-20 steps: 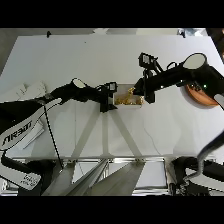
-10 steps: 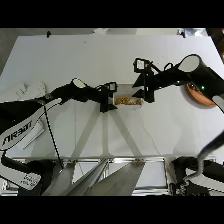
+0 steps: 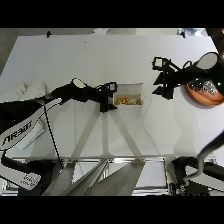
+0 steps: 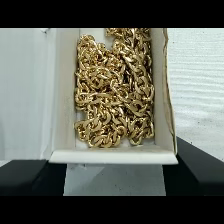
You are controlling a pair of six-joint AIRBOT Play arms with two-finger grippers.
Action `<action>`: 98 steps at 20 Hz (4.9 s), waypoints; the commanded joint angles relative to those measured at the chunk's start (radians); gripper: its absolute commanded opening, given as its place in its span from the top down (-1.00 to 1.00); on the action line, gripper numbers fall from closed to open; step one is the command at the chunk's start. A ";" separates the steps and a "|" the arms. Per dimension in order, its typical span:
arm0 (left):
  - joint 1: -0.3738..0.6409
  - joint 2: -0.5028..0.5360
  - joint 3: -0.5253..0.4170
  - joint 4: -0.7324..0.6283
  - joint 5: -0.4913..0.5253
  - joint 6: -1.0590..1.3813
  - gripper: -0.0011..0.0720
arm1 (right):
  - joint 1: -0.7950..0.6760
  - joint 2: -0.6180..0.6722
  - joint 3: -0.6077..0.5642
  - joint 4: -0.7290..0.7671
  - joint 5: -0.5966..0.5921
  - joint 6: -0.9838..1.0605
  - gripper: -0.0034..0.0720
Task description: Fold the box and place the chain.
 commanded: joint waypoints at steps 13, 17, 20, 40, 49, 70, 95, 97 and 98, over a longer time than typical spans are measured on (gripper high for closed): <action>0.000 0.000 0.000 0.000 0.000 0.000 0.38 | 0.107 -0.277 -0.001 0.035 -0.034 -0.249 -0.49; 0.000 0.000 0.000 0.000 0.000 0.000 0.38 | 0.143 -0.286 -0.001 0.036 -0.068 -0.270 -0.40; 0.000 0.000 0.000 0.000 0.000 0.000 0.38 | 0.143 -0.285 -0.001 0.021 -0.063 -0.267 0.29; 0.000 0.000 0.000 0.000 0.000 0.000 0.38 | 0.141 -0.137 0.001 -0.032 -0.036 -0.153 0.88; 0.000 0.000 0.000 0.000 0.000 0.000 0.38 | 0.181 -0.062 0.001 0.246 -0.037 -0.108 0.88; 0.000 0.000 0.000 0.000 0.000 0.000 0.38 | 0.132 0.048 0.044 0.223 -0.470 0.187 0.02; 0.000 0.000 0.000 0.000 0.000 0.000 0.38 | 0.334 -0.222 0.182 -0.081 -0.016 0.275 -0.30; 0.000 0.000 0.000 0.000 0.000 0.000 0.38 | 0.351 -0.222 0.150 -0.113 -0.069 0.276 -0.22; 0.000 0.000 0.000 0.000 0.000 0.000 0.38 | 0.359 -0.222 0.140 -0.119 -0.078 0.276 -0.13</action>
